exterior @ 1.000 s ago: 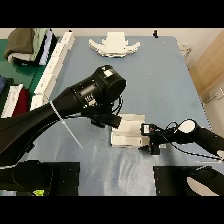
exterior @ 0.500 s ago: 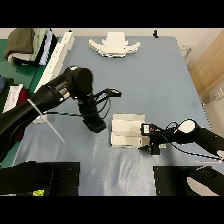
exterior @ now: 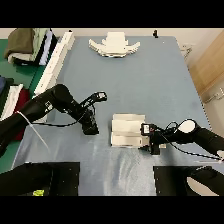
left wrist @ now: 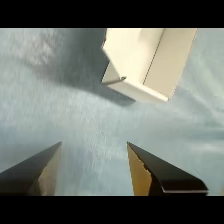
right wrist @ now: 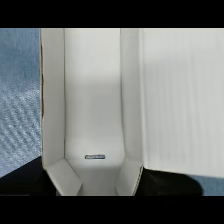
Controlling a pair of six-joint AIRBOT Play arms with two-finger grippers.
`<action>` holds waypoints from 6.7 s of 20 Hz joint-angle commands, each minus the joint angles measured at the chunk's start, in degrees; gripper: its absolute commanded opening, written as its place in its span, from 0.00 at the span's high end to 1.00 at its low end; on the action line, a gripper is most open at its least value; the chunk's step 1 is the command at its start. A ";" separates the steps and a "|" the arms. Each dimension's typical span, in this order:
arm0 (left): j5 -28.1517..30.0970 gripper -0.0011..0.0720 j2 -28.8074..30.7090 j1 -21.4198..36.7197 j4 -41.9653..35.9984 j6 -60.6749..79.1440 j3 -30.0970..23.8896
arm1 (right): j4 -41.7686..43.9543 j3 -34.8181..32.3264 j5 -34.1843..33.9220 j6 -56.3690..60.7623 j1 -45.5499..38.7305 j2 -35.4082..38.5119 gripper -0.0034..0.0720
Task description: Fold the box.
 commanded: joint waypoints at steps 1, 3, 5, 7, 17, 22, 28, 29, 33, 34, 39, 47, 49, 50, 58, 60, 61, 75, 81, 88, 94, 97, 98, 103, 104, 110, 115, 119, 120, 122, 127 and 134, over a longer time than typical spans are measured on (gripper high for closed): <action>5.40 0.07 0.17 0.79 -11.15 20.72 -4.81 | 0.00 0.02 0.00 0.02 0.02 -0.04 0.15; 6.29 0.07 0.24 0.79 -17.84 33.38 -9.07 | 0.00 0.02 0.00 0.02 0.02 -0.04 0.15; 9.11 0.08 0.24 0.13 -21.90 44.68 -13.79 | 0.00 0.02 0.00 0.02 0.02 -0.04 0.15; 13.46 0.09 0.24 -1.68 -24.37 48.63 -17.09 | 0.00 0.02 0.00 0.02 0.02 -0.04 0.15; 25.81 0.08 0.17 -9.68 -35.10 48.00 -18.78 | 0.00 0.02 0.00 0.02 0.02 -0.04 0.15; 25.79 0.09 0.17 -9.66 -34.12 47.50 -18.78 | 0.00 0.02 0.00 0.02 0.02 -0.04 0.15; 25.68 0.09 0.20 -9.53 -25.64 43.52 -18.78 | 0.00 0.02 0.00 0.02 0.02 -0.04 0.15; 25.62 0.09 0.20 -9.53 -25.64 43.52 -18.75 | 0.00 0.02 0.00 0.02 0.02 -0.04 0.15; 22.45 0.08 0.24 -9.55 -25.64 43.52 -18.75 | 0.00 0.02 0.00 0.02 0.02 -0.04 0.15; 21.40 0.07 0.24 -9.62 -25.73 43.47 -18.75 | 0.00 0.02 0.00 0.02 0.02 -0.04 0.15; 22.23 0.07 0.22 -9.68 -26.56 41.44 -18.71 | 0.00 0.02 0.00 0.02 0.02 -0.04 0.15; 27.08 0.07 0.11 -13.00 -29.09 38.34 -18.64 | 0.00 0.02 0.00 0.02 0.02 -0.04 0.15; 27.93 0.07 0.09 -13.62 -29.11 38.16 -18.64 | 0.00 0.02 0.00 0.02 0.02 -0.04 0.15; 27.98 0.07 0.07 -13.62 -29.18 38.16 -18.64 | 0.00 0.02 0.00 0.02 0.02 -0.04 0.15; 29.92 0.07 -1.73 -16.46 -30.16 38.12 -17.49 | 0.00 0.02 0.00 0.02 0.02 -0.04 0.15; 30.16 0.07 -2.05 -16.46 -30.14 37.46 -17.64 | 0.00 0.02 0.00 0.02 0.02 -0.04 0.15; 30.21 0.07 -2.03 -16.48 -30.14 37.48 -17.66 | 0.00 0.02 0.00 0.02 0.02 -0.04 0.15; 30.10 0.35 -2.01 -16.46 -29.90 37.57 -17.64 | 0.00 0.02 0.00 0.02 0.02 -0.04 0.15; 30.12 0.35 -2.01 -16.46 -29.94 37.55 -17.64 | 0.00 0.02 0.00 0.02 0.02 -0.04 0.15; 30.12 0.35 -2.03 -16.46 -29.94 37.57 -17.64 | 0.00 0.02 0.00 0.02 0.02 -0.04 0.15; 30.12 0.35 -2.01 -16.46 -29.94 37.57 -17.64 | 0.52 0.02 -0.13 0.61 0.02 0.02 0.00; 30.14 0.35 -2.01 -16.46 -29.94 37.55 -17.64 | -1.16 0.02 0.15 0.63 0.02 1.88 0.00; 30.12 0.35 -2.01 -16.46 -29.94 37.57 -17.64 | -1.79 0.02 0.17 0.66 0.02 3.02 0.00; 30.14 0.35 -2.01 -16.46 -29.94 37.57 -17.64 | -5.60 0.02 0.66 4.35 0.00 8.26 0.00; 30.12 0.35 -2.01 -16.46 -29.94 37.55 -17.64 | -5.99 0.02 1.18 5.42 0.00 9.16 0.00; 30.12 0.35 -2.03 -16.46 -29.94 37.55 -17.64 | -9.60 0.02 8.92 15.63 -0.02 16.57 0.00; 30.12 0.35 -2.01 -16.46 -29.94 37.57 -17.64 | -12.02 0.04 16.90 27.58 -0.04 22.05 0.00; 30.14 0.35 -2.01 -16.46 -29.94 37.55 -17.64 | -13.97 0.02 18.05 36.26 -0.04 28.33 0.00; 30.14 0.35 -2.01 -16.46 -29.94 37.55 -17.64 | -14.51 0.07 18.08 36.26 -0.04 29.77 0.00; 30.12 0.35 -2.03 -16.46 -29.94 37.55 -17.64 | -14.53 0.07 18.21 36.24 -0.04 32.70 0.00; 30.14 0.35 -2.01 -16.46 -29.94 37.55 -17.64 | -10.56 0.00 14.69 36.46 -0.04 35.39 0.00; 30.14 0.35 -2.03 -16.46 -29.94 37.55 -17.64 | 17.27 0.02 10.91 82.95 0.02 24.48 0.00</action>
